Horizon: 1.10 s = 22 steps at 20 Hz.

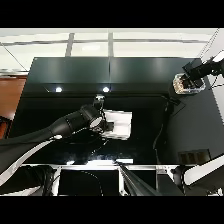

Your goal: Fold the box and place the chain.

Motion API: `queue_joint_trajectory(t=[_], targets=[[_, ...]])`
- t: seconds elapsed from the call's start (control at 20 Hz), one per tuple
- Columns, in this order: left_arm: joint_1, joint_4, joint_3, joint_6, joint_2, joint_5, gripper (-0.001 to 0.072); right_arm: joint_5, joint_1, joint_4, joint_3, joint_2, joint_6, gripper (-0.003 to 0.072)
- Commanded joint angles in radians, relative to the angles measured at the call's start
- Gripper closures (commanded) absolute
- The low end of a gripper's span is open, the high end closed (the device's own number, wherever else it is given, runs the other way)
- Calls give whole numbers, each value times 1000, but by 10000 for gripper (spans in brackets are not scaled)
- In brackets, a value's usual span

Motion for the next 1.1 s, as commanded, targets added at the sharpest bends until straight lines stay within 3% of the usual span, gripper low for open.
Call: queue_joint_trajectory(t=[0.0,0.7,1.05], targets=[[1,0,0,0,0,18,681,28,-7,10,8,54,-82,674],[1,0,0,0,0,18,681,-51,-16,30,20,422,-335,675],[1,1,0,0,0,18,681,-68,-16,123,201,602,-447,676]])
